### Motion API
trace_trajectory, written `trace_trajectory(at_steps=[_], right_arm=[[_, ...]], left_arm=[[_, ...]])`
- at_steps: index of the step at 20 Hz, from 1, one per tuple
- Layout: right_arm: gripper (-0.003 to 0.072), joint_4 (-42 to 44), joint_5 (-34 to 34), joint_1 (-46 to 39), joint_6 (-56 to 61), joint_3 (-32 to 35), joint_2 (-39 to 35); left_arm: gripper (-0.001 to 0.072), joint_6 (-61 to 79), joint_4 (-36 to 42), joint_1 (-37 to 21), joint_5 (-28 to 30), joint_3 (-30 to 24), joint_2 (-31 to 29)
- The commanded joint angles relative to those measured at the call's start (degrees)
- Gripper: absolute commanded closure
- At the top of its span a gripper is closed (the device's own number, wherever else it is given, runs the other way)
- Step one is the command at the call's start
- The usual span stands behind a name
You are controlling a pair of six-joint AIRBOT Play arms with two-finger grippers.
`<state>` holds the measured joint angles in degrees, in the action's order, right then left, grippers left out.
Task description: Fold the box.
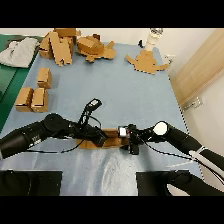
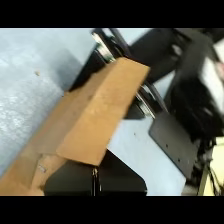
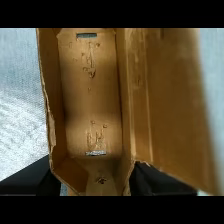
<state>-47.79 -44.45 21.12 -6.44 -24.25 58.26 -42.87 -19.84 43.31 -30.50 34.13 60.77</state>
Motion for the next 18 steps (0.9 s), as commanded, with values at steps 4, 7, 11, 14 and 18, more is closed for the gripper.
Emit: trace_trajectory(at_steps=[4,7,11,14,18], right_arm=[[0.0169,0.04,0.02,0.04,0.00,0.04,0.00],[0.0169,0.04,0.00,0.04,0.00,0.04,0.00],[0.0169,0.07,-0.04,0.04,0.00,0.04,0.00],[0.0169,0.11,-0.07,0.04,0.00,0.04,0.00],[0.0169,0.26,-0.07,0.04,0.00,0.04,-0.02]], left_arm=[[0.0696,-4.98,8.48,0.17,9.29,1.77,8.50],[0.0696,-9.77,8.31,0.15,8.55,1.95,11.82],[0.0696,-13.73,8.31,0.15,6.86,2.49,14.86],[0.0696,-13.60,8.26,0.15,7.02,3.87,15.32],[0.0695,-13.16,7.43,-0.37,7.52,6.45,15.30]])
